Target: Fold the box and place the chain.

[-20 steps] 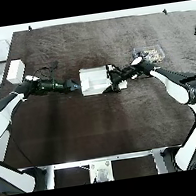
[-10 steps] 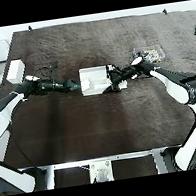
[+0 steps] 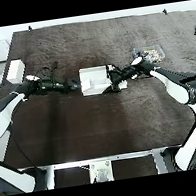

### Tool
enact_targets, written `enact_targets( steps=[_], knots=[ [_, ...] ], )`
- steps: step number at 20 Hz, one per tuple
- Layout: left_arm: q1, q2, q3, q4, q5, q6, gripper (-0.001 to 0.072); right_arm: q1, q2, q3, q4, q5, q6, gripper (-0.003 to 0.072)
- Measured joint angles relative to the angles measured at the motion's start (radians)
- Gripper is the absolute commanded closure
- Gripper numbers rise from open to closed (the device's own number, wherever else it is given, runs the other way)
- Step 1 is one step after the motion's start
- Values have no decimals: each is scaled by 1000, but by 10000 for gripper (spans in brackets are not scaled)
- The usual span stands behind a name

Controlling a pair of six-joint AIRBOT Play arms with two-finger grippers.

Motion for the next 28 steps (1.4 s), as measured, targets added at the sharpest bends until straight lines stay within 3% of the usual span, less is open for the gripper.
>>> enact_targets(
  steps=[11,23,28],
  knots=[
    [-74,45,9,100,68,-218,363,0,0,0,-1,1,0,133],
    [-182,48,146,442,97,-634,363,0,0,0,-1,1,2,133],
    [-203,48,166,519,110,-728,363,0,0,0,0,0,2,133]
  ],
)
